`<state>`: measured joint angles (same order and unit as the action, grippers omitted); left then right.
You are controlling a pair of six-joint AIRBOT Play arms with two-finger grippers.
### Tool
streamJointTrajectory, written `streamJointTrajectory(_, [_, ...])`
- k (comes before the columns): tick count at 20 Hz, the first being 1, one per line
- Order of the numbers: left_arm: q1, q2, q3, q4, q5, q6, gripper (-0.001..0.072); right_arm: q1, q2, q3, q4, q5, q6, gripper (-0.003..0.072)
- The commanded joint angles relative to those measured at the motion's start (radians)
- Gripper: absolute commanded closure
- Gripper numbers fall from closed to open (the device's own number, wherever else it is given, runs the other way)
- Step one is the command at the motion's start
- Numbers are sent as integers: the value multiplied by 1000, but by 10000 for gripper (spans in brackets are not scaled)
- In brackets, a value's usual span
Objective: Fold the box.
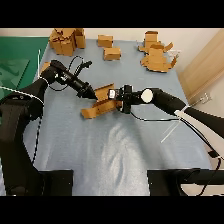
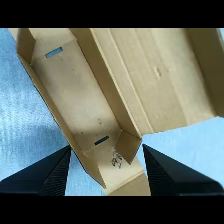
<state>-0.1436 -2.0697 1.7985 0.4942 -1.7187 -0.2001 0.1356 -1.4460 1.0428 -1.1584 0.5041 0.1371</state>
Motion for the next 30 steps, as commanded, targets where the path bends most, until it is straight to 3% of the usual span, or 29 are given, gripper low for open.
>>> streamJointTrajectory(1, [0,0,1,1,-1,1,694,-6,-1,1,53,-2,-73,-33])
streamJointTrajectory(8, [0,-5,1,1,2,1,694,-5,-63,62,113,27,-106,-32])
streamJointTrajectory(18, [2,-5,1,22,69,1,694,-36,-142,145,252,260,-113,-12])
streamJointTrajectory(25, [2,-5,3,37,181,0,693,-51,-146,146,301,292,-113,-7])
streamJointTrajectory(30, [1,-5,3,37,188,-10,693,-51,-159,146,305,307,-110,-6])
